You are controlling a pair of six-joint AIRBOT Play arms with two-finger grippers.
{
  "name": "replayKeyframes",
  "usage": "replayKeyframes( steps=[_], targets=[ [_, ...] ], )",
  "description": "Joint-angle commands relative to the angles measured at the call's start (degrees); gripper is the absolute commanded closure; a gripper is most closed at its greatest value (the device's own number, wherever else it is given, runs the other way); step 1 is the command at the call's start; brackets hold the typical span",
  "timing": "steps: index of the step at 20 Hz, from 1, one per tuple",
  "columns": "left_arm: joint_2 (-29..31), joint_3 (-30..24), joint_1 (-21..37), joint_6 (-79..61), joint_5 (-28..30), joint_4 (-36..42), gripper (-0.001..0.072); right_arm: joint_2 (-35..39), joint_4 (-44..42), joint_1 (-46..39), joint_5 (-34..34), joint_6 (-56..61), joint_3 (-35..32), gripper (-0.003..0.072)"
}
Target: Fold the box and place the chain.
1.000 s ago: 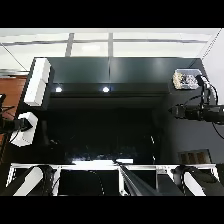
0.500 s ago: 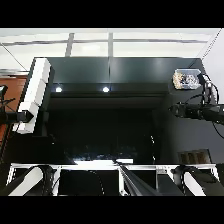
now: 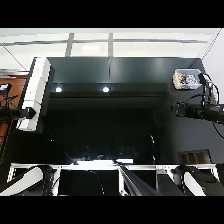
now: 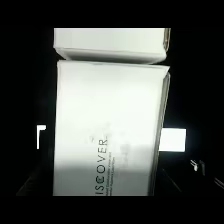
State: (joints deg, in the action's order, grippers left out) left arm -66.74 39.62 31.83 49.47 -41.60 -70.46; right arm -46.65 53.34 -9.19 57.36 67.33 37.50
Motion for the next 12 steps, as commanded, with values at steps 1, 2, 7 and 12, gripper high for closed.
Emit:
replayKeyframes(
  steps=[1,2,7,12],
  targets=[
    [1.25,4.09,-0.11,0.02,-1.36,0.02,0.0000,-0.04,0.00,0.02,-0.09,-0.09,0.07,0.0673],
    [2.40,6.38,-0.31,0.07,-3.28,0.07,0.0000,-0.02,0.02,0.02,-0.17,-0.28,0.48,0.0673],
    [8.98,17.03,-5.16,0.66,-13.79,8.15,0.0017,-0.02,0.90,0.00,2.86,-2.05,10.64,0.0673],
    [18.69,17.00,-15.80,9.62,-17.33,19.10,0.0689,1.46,0.94,0.04,4.76,-8.11,17.14,0.0674]
  ],
)
